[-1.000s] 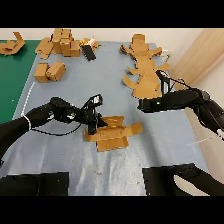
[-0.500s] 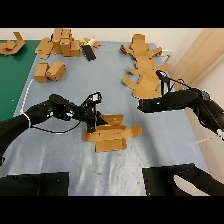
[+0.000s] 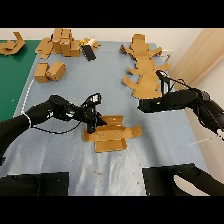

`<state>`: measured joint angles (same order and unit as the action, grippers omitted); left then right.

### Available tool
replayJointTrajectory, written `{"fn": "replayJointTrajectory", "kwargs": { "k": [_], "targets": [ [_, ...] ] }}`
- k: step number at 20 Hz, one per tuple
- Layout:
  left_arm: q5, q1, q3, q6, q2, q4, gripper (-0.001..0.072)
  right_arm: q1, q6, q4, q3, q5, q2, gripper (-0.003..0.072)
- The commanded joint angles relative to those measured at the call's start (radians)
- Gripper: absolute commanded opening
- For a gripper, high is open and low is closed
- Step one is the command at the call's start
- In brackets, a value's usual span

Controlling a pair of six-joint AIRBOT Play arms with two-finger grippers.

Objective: Fold the box.

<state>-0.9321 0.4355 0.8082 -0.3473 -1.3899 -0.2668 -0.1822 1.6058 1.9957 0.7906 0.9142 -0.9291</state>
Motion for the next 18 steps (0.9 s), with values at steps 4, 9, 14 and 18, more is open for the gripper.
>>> {"fn": "replayJointTrajectory", "kwargs": {
  "k": [4, 9, 14, 18],
  "targets": [
    [0.006, 0.0, -0.003, 0.007, -0.01, -0.002, 0.0014, -0.001, 0.0, -0.001, 0.0, 0.0, 0.0, 0.0003],
    [0.009, -0.001, -0.005, 0.007, -0.015, -0.003, 0.0014, -0.001, 0.0, -0.001, 0.0, 0.0, 0.0, 0.0003],
    [0.031, 0.0, -0.005, 0.005, -0.015, 0.0, 0.0014, -0.054, 0.044, -0.01, 0.0, 0.046, 0.025, 0.0002],
    [0.032, -0.001, -0.005, 0.005, -0.015, 0.0, 0.0014, -0.283, 0.043, -0.13, -0.04, 0.04, 0.128, 0.0001]
  ]
}}
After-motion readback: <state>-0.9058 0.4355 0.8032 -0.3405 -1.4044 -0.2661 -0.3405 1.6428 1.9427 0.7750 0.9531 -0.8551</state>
